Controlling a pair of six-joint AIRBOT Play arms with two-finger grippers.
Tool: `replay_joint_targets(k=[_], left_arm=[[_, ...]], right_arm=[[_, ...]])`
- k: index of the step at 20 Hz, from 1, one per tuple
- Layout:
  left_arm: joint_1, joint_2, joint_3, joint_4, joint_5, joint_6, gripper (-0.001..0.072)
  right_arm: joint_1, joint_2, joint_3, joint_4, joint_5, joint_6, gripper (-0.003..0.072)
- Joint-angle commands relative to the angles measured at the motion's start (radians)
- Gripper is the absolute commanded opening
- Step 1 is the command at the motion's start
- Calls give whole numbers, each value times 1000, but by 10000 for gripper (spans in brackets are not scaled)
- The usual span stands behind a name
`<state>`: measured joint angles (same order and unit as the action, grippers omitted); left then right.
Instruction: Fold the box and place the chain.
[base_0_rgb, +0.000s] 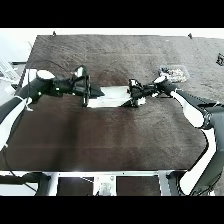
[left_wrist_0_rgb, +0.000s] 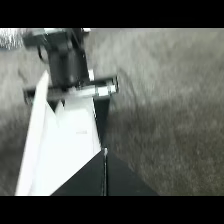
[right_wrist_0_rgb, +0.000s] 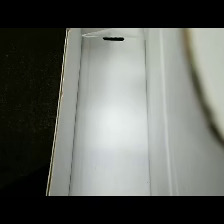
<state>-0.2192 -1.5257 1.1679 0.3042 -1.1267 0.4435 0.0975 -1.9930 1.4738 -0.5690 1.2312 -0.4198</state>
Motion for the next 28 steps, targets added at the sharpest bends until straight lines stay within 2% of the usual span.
replay_joint_targets(k=[1, 3, 6, 10, 17, 21, 28], left_arm=[[-58, 19, -84, -8, 120, 29, 16], [-65, -12, -84, -39, 200, 31, 16], [-48, -76, -68, -167, 234, 117, 17], [-43, -184, 42, -166, 267, 111, 17], [-43, -305, 230, -150, 333, 76, 20], [-43, -332, 249, -147, 372, 61, 20], [-43, -359, 249, -139, 349, 43, 20]], right_arm=[[0, 0, 0, 0, 0, 0, 588], [0, 0, 0, 0, 0, 0, 587], [0, 0, 0, 0, 0, 0, 587], [0, 0, 0, 0, 0, 0, 587], [0, 0, 0, 0, 0, 0, 587], [0, 0, 0, 0, 0, 0, 587], [0, 0, 0, 0, 0, 0, 587]])
